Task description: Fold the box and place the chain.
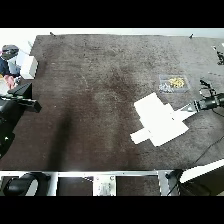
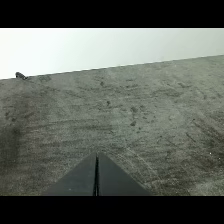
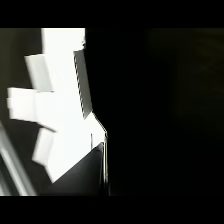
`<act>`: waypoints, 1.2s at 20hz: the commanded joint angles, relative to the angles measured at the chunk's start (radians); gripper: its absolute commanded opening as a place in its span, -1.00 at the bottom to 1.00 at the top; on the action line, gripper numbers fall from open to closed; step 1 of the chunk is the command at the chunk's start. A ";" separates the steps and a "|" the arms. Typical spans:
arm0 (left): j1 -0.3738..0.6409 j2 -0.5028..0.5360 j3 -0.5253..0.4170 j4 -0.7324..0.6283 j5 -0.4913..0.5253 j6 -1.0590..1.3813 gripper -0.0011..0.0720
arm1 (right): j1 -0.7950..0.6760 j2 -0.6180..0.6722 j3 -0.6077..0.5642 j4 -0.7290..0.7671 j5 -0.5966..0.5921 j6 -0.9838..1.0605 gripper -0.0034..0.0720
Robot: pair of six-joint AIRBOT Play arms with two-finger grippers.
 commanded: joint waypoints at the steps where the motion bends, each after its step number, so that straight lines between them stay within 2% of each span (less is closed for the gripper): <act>1: -0.001 0.000 -0.001 0.000 0.000 0.000 -0.94 | 0.033 0.077 -0.150 0.140 -0.013 0.000 -0.89; 6: -0.001 0.000 -0.001 0.000 0.000 0.000 -0.94 | 0.172 0.238 -0.427 0.344 -0.257 -0.001 -0.89; 8: -0.001 0.000 -0.001 0.000 0.000 0.000 -0.94 | 0.254 0.310 -0.538 0.421 -0.402 0.000 -0.89; 12: -0.001 0.000 -0.001 0.000 0.000 0.000 -0.94 | 0.464 0.415 -0.684 0.592 -0.646 -0.002 -0.89; 14: -0.001 0.000 -0.001 0.000 0.000 0.000 -0.94 | 0.571 0.436 -0.712 0.660 -0.764 -0.004 -0.89; 17: -0.001 0.000 0.000 0.000 0.000 0.000 -0.94 | 0.732 0.443 -0.719 0.817 -1.009 -0.023 -0.89; 20: -0.001 0.000 0.001 0.000 0.002 0.002 -0.94 | 0.845 0.443 -0.719 0.874 -1.230 -0.058 -0.89; 22: -0.001 0.000 0.002 -0.001 0.004 -0.001 -0.94 | 0.867 0.443 -0.719 0.886 -1.296 -0.076 -0.89; 24: -0.001 0.000 0.002 -0.002 -0.057 0.001 -0.94 | 0.867 0.442 -0.718 0.884 -1.297 -0.090 -0.89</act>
